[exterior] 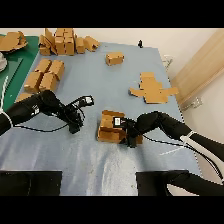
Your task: Fold the box.
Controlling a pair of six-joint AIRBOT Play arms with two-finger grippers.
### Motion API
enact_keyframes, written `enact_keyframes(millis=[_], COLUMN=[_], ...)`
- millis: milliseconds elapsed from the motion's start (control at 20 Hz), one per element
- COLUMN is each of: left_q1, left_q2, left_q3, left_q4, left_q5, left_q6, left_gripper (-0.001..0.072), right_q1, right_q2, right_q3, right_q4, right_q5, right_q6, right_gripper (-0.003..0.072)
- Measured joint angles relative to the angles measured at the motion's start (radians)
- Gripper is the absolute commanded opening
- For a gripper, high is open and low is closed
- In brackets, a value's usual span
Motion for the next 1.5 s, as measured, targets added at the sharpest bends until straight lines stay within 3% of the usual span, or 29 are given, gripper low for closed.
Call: enact_keyframes(millis=[450, 500, 550, 600, 1000, 1500], left_q1=[-0.027, -0.035, -0.045, -0.053, -0.105, -0.203], left_q2=[-0.008, -0.008, -0.008, -0.008, -0.015, -0.073], left_q3=[-0.073, -0.083, -0.090, -0.097, -0.110, -0.096], left_q4=[-0.172, -0.183, -0.193, -0.202, -0.298, -0.311], left_q5=[-0.042, -0.039, -0.032, -0.019, 0.080, 0.197], left_q6=[0.328, 0.354, 0.375, 0.389, 0.413, 0.420], left_gripper=[0.0010, 0.0043, 0.0429, 0.0705, 0.0702, 0.0702], right_q1=[0.018, 0.020, 0.021, 0.021, 0.022, 0.022], right_q2=[0.001, 0.001, 0.001, 0.001, 0.001, 0.001], right_q3=[0.001, 0.001, 0.001, 0.001, 0.001, 0.001], right_q4=[-0.060, -0.066, -0.070, -0.075, -0.089, -0.096], right_q5=[-0.017, -0.020, -0.021, -0.024, -0.043, -0.064], right_q6=[0.002, 0.002, 0.002, 0.001, -0.001, 0.000], right_gripper=[0.0561, 0.0561, 0.0561, 0.0561, 0.0561, 0.0561])
